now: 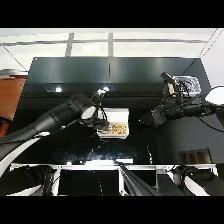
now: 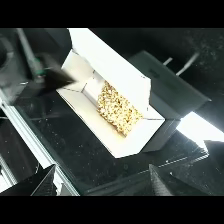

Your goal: Fold the box and place the chain.

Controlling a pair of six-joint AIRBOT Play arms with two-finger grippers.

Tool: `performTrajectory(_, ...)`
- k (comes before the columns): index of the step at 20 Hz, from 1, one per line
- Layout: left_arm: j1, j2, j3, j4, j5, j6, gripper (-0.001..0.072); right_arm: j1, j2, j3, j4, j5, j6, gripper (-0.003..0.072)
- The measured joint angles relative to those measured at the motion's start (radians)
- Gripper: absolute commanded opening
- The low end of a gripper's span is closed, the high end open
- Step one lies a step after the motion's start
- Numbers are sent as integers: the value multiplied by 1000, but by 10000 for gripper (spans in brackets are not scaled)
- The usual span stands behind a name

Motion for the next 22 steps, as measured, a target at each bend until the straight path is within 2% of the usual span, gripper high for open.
performTrajectory(4, 86, 151, -31, -14, -130, 288, 575, 0, 0, 0, -1, 8, 0, 673)
performTrajectory(6, 174, 243, -69, -29, -170, 400, 575, 0, 0, 0, -2, 11, 0, 673)
performTrajectory(9, 393, 359, -144, -82, -214, 564, 575, 0, 0, 0, -2, 11, -1, 673)
performTrajectory(11, 578, 406, -204, -204, -211, 718, 576, 0, 0, 0, -2, 6, -1, 673)
performTrajectory(12, 662, 420, -235, -283, -186, 797, 578, 0, 0, 0, -2, 2, -1, 672)
performTrajectory(14, 800, 435, -310, -457, -120, 981, 711, 0, 0, 0, -2, -2, -1, 673)
performTrajectory(16, 875, 442, -386, -620, -48, 1226, 713, 0, 0, 0, -2, -6, 0, 673)
performTrajectory(19, 894, 441, -470, -743, 36, 1567, 707, 0, 0, 0, -2, -9, 13, 672)
performTrajectory(22, 846, 417, -516, -802, 123, 1854, 705, 0, 0, 0, -2, -21, 40, 673)
